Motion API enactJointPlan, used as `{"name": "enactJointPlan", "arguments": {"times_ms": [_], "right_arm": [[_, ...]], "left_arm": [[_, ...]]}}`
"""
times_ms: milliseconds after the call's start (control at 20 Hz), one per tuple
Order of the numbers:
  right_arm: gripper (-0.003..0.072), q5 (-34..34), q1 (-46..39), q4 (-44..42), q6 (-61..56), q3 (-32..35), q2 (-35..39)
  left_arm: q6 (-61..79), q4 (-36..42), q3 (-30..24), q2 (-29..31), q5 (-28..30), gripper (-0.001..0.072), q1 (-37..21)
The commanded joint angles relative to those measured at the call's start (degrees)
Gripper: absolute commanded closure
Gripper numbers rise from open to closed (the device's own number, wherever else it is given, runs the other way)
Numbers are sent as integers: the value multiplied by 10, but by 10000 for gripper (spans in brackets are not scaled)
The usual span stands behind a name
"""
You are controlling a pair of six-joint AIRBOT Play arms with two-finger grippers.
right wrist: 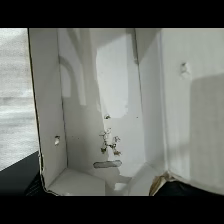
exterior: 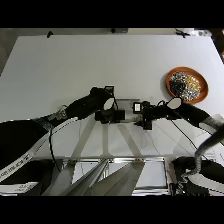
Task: Fold the box and place the chain.
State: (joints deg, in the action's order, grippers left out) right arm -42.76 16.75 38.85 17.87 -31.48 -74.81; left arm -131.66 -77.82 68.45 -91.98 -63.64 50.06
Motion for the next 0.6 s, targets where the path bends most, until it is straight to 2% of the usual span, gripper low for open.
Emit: {"name": "enactJointPlan", "arguments": {"times_ms": [0,300,350,400,450,500,550], "right_arm": [[133,0,0,0,0,0,0],[133,0,0,0,0,0,0],[133,0,0,0,0,0,0],[133,0,0,0,0,0,0],[133,0,0,0,0,0,0],[133,0,0,0,0,0,0],[133,0,0,0,0,0,0]], "left_arm": [[75,9,0,28,-21,357,-12],[344,9,-3,152,-108,357,-81],[404,9,-10,176,-110,305,-94],[486,8,-24,204,-104,167,-104],[584,9,-43,231,-90,71,-112],[682,9,-68,254,-74,6,-117],[794,11,-98,273,-49,11,-122]]}}
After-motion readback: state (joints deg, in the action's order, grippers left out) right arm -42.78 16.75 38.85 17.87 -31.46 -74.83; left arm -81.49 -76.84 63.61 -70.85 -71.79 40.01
